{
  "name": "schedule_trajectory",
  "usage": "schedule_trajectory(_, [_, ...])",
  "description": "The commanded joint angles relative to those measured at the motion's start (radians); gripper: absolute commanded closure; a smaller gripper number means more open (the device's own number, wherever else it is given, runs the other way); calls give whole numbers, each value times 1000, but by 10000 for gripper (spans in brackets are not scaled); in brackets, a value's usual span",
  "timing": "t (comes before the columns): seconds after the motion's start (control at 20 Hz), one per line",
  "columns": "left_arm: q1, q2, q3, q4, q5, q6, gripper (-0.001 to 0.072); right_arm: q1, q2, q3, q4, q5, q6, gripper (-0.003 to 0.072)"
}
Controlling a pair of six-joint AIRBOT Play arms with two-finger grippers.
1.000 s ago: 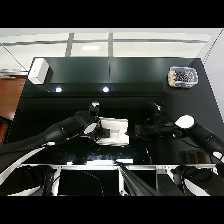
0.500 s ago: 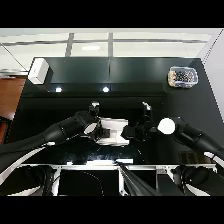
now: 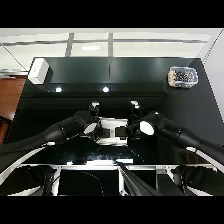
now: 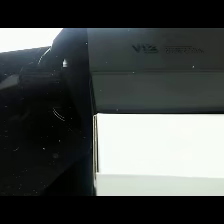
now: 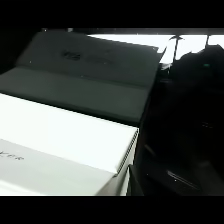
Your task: Fold the box and place the chain.
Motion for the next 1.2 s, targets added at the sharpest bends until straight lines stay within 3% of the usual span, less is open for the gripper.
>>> schedule_trajectory(0.0, [0, -1, 0, 0, -2, 2, 679, 42, -39, 58, -123, 70, 98, 327])
schedule_trajectory(0.05, [0, -1, 0, 0, -3, 2, 678, 52, -53, 74, -144, 109, 117, 372])
schedule_trajectory(0.2, [0, -1, 0, -1, -6, 2, 679, 79, -100, 119, -178, 182, 147, 387])
schedule_trajectory(0.25, [0, -1, 0, -1, -8, 2, 678, 84, -113, 129, -184, 190, 161, 438])
schedule_trajectory(0.9, [0, -1, 0, 0, -22, 2, 678, 88, -160, 134, -218, 197, 232, 445])
schedule_trajectory(1.05, [0, -1, 0, 0, -19, 2, 678, 88, -161, 134, -199, 192, 240, 625])
schedule_trajectory(1.15, [0, -1, 0, 0, -20, 2, 678, 88, -161, 134, -197, 187, 269, 639])
